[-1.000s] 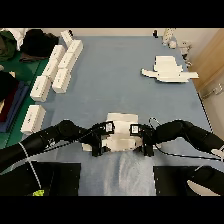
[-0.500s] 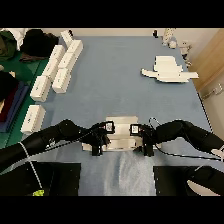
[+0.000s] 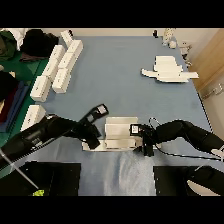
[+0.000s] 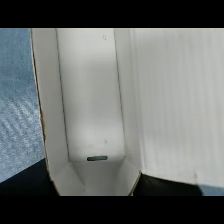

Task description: Fold the box.

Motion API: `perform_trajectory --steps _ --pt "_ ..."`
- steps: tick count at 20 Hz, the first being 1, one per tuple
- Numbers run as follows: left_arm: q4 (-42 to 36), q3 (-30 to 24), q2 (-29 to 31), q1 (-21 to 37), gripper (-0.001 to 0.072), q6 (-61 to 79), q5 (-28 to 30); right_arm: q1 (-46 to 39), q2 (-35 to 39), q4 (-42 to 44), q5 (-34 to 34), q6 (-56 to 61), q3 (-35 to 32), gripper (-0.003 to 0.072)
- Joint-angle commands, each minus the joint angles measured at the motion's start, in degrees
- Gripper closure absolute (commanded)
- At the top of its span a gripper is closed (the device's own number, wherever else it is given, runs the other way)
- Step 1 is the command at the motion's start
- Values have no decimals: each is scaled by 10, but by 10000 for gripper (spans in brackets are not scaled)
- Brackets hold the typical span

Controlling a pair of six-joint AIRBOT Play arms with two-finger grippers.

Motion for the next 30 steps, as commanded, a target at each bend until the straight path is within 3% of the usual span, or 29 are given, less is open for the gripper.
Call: perform_trajectory --steps 1,2,3,5,12,15,18,22,26,30 --pt "349 33 96 0 696 -522 -97 0 0 0 0 0 0 167" --pt "393 35 118 3 696 -587 -143 0 0 0 0 0 0 168" --pt "391 35 135 17 696 -610 -191 0 0 0 0 0 0 168" --pt "329 29 148 58 697 -597 -245 0 0 0 0 0 0 168" --pt "-4 -91 125 260 699 -355 -177 0 0 0 0 0 0 168" --pt "-158 -110 76 362 699 -160 -203 0 0 0 0 0 0 167" --pt "-224 -110 -5 430 699 -31 -245 0 0 0 0 0 0 168" --pt "-223 -110 -71 438 699 36 -253 0 0 0 0 0 0 168" --pt "-211 -114 -78 438 699 42 -237 0 0 0 0 0 0 168" --pt "-226 -115 -78 401 699 42 -232 0 0 0 0 0 0 167"
